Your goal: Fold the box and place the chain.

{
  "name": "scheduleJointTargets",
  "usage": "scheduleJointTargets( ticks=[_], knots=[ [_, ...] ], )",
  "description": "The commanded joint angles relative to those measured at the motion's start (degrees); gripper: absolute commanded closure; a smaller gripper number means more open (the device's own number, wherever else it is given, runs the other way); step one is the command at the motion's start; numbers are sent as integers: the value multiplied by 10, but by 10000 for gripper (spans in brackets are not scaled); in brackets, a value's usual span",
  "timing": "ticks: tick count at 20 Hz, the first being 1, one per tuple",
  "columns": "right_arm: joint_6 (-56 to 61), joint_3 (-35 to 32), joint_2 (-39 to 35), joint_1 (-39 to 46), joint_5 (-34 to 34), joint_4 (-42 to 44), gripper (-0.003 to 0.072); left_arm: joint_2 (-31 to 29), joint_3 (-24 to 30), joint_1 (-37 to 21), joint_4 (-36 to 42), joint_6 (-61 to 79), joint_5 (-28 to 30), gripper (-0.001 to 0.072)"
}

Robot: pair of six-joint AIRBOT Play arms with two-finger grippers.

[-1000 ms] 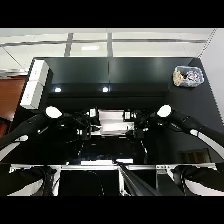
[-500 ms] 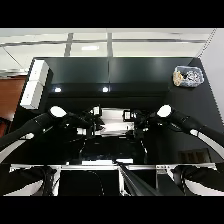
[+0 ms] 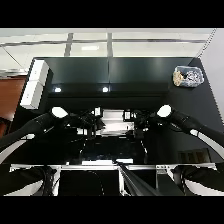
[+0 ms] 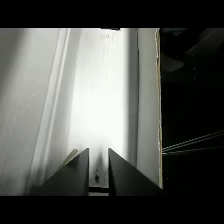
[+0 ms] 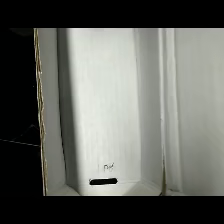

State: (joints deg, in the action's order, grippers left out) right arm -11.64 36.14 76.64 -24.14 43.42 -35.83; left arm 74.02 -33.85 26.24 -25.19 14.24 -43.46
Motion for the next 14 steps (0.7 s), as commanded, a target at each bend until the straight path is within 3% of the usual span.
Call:
scheduleJointTargets(
  ticks=[1,2,6,10,12,14],
  knots=[
    [0,0,0,0,0,0,496,-16,0,-9,-22,-38,-7,650],
    [0,0,0,0,0,0,496,-33,0,-17,-51,-81,-8,687],
    [0,0,0,0,0,0,496,-139,0,-87,-229,-357,-69,686],
    [0,0,0,0,0,0,496,-198,2,-212,-372,-726,-153,686],
    [0,0,0,0,0,0,496,-180,9,-286,-344,-860,-216,685],
    [0,0,0,0,0,0,495,-144,35,-351,-231,-833,-277,685]
  ],
)
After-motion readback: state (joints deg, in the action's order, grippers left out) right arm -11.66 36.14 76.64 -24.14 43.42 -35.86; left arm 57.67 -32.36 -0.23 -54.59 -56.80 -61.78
